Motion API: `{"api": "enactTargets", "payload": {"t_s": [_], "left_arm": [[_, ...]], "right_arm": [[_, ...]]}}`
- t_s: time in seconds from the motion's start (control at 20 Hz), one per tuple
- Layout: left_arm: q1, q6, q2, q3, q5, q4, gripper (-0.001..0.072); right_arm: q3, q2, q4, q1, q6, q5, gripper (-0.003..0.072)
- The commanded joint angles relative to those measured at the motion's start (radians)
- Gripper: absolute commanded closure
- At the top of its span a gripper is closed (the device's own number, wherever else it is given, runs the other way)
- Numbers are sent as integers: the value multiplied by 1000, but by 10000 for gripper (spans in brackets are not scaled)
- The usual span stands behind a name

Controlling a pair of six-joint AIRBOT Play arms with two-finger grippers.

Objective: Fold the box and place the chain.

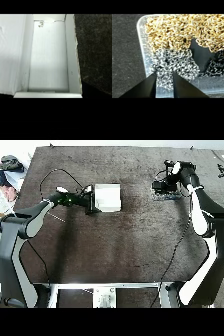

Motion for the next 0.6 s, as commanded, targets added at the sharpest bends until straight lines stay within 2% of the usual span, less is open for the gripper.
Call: {"api": "enactTargets", "payload": {"t_s": [0.0, 0.1, 0.15, 0.2, 0.35, 0.4, 0.55], "left_arm": [[0, 0, 0, 1, 0, 0, 238], [0, 0, 0, 1, 0, 0, 238], [0, 0, 0, 1, 0, 0, 238], [0, 0, 0, 1, 0, 0, 238], [0, 0, 0, 1, 0, 0, 239], [0, 0, 0, 1, 0, 0, 238], [0, 0, 0, 1, 0, 0, 238]], "right_arm": [[0, -3, 5, 0, 0, -2, 475], [0, -3, 6, 0, 0, -1, 486], [0, -3, 6, 0, 0, 3, 612], [0, -3, 11, 0, 0, 5, 634], [0, -3, 20, 0, 0, 13, 636], [0, -2, 21, 0, 0, 13, 670], [2, 27, 20, 1, 0, 32, 670]]}}
